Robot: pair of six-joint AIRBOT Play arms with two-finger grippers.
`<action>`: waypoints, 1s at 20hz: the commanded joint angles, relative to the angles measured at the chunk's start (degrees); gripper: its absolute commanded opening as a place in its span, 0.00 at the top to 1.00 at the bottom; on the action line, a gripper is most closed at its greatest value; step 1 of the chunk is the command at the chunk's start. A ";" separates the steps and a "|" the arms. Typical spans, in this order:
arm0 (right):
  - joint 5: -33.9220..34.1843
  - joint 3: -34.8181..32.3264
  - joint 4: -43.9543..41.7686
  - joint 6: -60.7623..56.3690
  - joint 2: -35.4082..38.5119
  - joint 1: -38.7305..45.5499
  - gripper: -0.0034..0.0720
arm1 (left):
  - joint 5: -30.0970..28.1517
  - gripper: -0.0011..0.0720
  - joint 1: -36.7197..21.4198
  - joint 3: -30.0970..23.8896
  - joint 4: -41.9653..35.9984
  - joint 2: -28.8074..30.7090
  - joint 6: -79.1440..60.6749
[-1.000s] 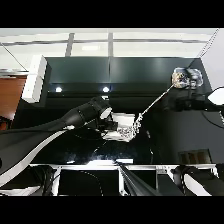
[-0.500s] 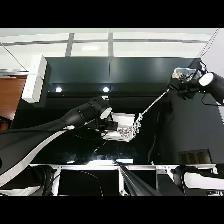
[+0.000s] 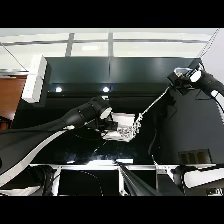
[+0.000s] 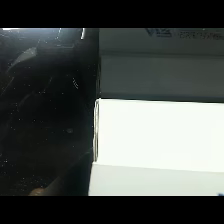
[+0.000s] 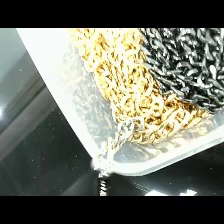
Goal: Fold the box and place the chain.
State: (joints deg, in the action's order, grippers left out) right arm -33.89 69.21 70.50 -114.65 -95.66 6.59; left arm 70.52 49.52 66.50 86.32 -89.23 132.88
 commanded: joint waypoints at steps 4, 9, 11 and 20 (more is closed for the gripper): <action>-9.31 0.83 -0.04 11.23 4.33 -0.02 0.94 | 0.02 0.94 -0.02 0.04 -0.02 -0.02 0.00; -17.14 0.83 2.08 20.68 23.47 1.20 0.94 | 0.00 0.94 -0.02 0.04 0.00 -0.02 0.00; -19.76 0.83 1.36 22.77 31.50 1.18 0.94 | -0.02 0.94 -0.02 0.04 0.00 -0.02 0.00; -49.22 -2.19 -13.00 32.87 44.11 -4.17 0.94 | -0.02 0.94 0.00 0.04 0.02 -0.02 0.00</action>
